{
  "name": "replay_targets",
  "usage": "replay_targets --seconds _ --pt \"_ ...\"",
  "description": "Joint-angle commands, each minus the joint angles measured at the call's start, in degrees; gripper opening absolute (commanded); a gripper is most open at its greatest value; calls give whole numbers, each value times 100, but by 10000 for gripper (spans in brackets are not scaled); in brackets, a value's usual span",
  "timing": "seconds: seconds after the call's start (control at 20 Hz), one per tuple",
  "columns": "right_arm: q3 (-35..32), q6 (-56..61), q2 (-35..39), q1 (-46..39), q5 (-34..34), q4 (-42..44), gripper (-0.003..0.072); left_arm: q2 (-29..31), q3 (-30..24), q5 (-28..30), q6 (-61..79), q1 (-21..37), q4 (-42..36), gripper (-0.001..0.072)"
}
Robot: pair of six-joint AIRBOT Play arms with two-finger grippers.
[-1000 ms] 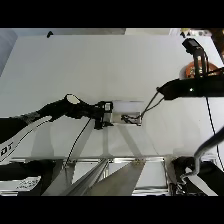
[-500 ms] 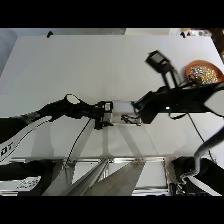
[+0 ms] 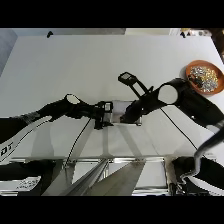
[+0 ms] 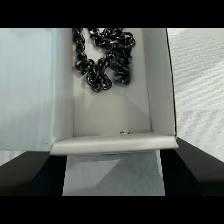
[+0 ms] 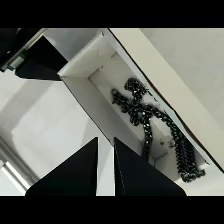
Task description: Fold the box and place the chain.
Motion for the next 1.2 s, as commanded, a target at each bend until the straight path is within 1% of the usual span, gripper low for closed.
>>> replay_targets --seconds 0.0,0.1,0.2,0.25,0.35,0.45,0.55,0.65,0.7,0.75,0.85,0.95,1.1,1.15 --pt "2 -24 -195 15 101 -20 120 4 4 2 2 2 2 273" --pt "2 -66 61 2 315 -240 120 4 4 2 2 2 2 273" --pt "0 -39 380 -74 695 -916 120 4 4 2 2 2 2 273" --pt "-2 -15 492 -186 911 -1196 120 4 4 4 2 2 2 273" --pt "-4 -120 638 -551 1287 -1486 120 4 4 0 2 2 4 273" --pt "-20 -846 691 -984 1609 -1471 120 4 4 4 2 2 2 273" --pt "-201 -1888 691 -1447 1860 -1193 118 4 4 2 2 2 2 273" --pt "-686 -2472 695 -1869 1690 -605 102 4 4 -2 2 2 2 273" --pt "-984 -2815 706 -1993 1556 -280 74 4 4 2 2 2 2 273" --pt "-1290 -3123 748 -2017 1375 -125 26 4 4 2 2 2 2 273" --pt "-1766 -3386 881 -2020 1019 -35 18 4 4 2 2 2 2 273" --pt "-2096 -3587 1054 -2020 721 -33 18 4 4 0 2 2 2 273" --pt "-2415 -3928 1185 -2020 203 85 19 4 4 0 2 2 2 273" --pt "-2496 -4092 1178 -2017 -55 225 34 4 4 2 2 2 2 273"
